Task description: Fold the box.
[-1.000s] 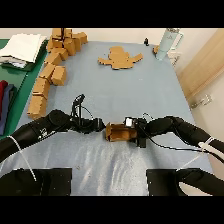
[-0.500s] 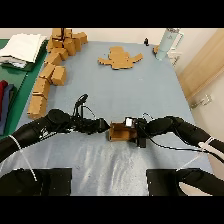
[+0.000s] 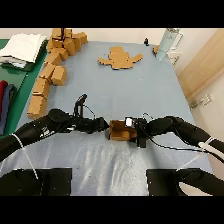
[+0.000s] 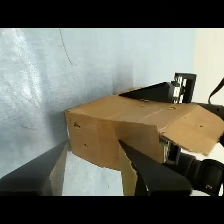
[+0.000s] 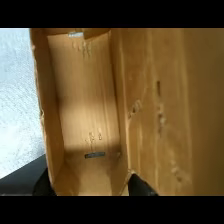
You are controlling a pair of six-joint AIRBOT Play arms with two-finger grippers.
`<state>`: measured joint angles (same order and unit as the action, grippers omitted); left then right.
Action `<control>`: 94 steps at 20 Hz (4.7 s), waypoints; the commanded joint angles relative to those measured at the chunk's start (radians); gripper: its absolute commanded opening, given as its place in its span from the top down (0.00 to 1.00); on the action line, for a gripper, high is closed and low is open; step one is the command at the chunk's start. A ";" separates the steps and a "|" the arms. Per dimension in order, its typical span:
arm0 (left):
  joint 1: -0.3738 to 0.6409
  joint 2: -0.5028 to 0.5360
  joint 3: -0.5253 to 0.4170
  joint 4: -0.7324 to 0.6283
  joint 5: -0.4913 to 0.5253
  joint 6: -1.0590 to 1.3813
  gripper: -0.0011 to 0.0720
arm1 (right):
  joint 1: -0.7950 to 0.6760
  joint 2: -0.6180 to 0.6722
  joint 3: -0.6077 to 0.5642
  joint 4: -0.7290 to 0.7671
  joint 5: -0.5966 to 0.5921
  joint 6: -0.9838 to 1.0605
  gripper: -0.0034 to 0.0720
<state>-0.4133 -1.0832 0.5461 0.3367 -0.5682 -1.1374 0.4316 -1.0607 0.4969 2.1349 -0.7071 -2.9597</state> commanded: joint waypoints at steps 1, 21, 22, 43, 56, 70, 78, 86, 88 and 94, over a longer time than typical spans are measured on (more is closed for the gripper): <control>0.030 -0.001 0.000 -0.019 -0.018 0.000 0.30 | 0.000 0.000 0.000 0.000 0.000 0.000 0.28; -0.003 -0.015 -0.001 -0.123 -0.138 0.124 0.30 | 0.000 0.000 0.000 0.000 0.000 0.000 0.28; -0.010 -0.031 -0.001 -0.124 -0.139 0.124 0.30 | 0.001 0.000 0.000 0.000 0.000 0.000 0.28; -0.069 -0.088 0.020 -0.155 0.021 0.105 0.16 | 0.000 0.000 0.000 0.000 0.000 0.000 0.28; -0.271 -0.160 0.289 0.745 -0.065 -0.791 0.19 | 0.000 0.000 0.000 0.000 0.000 0.000 0.28; -0.447 -0.402 0.604 1.172 -0.426 -1.242 0.19 | 0.001 0.000 0.000 0.000 0.000 0.000 0.28; -0.485 -0.466 0.619 1.192 -0.425 -1.265 0.58 | 0.000 0.000 0.000 0.000 0.000 0.000 0.28; -0.485 -0.475 0.641 1.220 -0.430 -1.287 0.97 | 0.000 0.000 0.000 0.000 0.000 0.000 0.28; -0.485 -0.475 0.641 1.220 -0.430 -1.287 0.97 | 0.000 0.000 0.000 0.000 0.000 0.000 0.28; -0.484 -0.473 0.650 1.216 -0.455 -1.280 0.65 | 0.001 0.000 0.000 0.000 0.000 0.000 0.28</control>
<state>-0.8978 -1.5566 1.1908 1.5524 -0.9989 -2.4226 0.4313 -1.0607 0.4969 2.1361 -0.7067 -2.9601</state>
